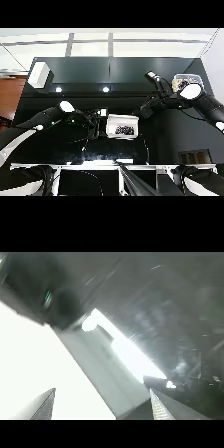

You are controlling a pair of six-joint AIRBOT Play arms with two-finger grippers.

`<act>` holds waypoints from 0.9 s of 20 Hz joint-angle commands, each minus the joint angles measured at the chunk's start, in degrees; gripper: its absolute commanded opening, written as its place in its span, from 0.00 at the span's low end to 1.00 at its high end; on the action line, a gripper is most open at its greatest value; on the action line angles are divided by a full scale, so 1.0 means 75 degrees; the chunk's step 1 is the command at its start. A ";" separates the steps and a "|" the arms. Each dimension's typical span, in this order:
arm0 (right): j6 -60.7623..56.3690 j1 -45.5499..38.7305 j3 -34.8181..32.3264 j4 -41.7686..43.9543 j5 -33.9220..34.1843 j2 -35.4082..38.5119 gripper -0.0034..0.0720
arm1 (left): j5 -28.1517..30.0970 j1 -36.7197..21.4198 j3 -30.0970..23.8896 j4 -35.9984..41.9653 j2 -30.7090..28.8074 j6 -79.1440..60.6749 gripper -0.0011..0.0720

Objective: Fold the box and place the chain.

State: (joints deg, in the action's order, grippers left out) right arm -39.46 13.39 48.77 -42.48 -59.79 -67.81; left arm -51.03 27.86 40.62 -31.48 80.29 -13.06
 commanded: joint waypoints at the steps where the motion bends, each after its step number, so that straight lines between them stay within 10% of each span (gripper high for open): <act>1: 0.1285 0.0044 0.0003 -0.0029 -0.0979 0.0219 1.00 | 0.0006 0.0003 0.0003 -0.0003 0.0006 0.0000 0.62; 18: 0.3185 0.1177 -0.0950 -0.0154 0.0189 0.0659 1.00 | 0.0006 0.0003 0.0003 -0.0003 0.0006 0.0000 0.62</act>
